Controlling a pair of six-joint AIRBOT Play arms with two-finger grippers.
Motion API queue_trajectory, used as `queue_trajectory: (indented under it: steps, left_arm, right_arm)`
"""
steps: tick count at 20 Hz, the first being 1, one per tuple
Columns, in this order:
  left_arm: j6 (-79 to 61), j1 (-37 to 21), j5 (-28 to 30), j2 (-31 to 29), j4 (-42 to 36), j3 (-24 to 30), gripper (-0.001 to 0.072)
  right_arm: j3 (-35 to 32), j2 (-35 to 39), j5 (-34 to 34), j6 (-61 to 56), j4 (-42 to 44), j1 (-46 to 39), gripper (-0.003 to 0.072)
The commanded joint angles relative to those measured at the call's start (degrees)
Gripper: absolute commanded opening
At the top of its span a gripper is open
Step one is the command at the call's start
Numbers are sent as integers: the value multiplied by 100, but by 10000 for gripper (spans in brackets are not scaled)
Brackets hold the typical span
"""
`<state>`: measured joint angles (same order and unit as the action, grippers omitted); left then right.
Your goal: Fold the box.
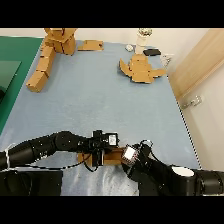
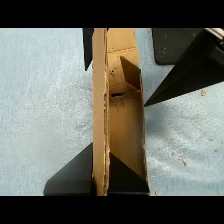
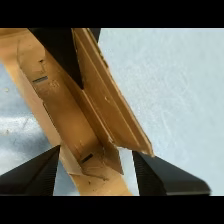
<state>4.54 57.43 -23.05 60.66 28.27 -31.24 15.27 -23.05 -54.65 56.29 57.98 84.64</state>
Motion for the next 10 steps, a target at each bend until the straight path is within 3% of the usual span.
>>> queue_trajectory:
  steps: [1, 10]
  left_arm:
    - [0, 0, -4, 0, 0, -7, 14]
    - [0, 0, -2, 0, 0, -7, 14]
  right_arm:
    - [144, -55, -44, 1279, 435, -376, 714]
    - [144, -59, 662, 3919, 2562, -2059, 714]
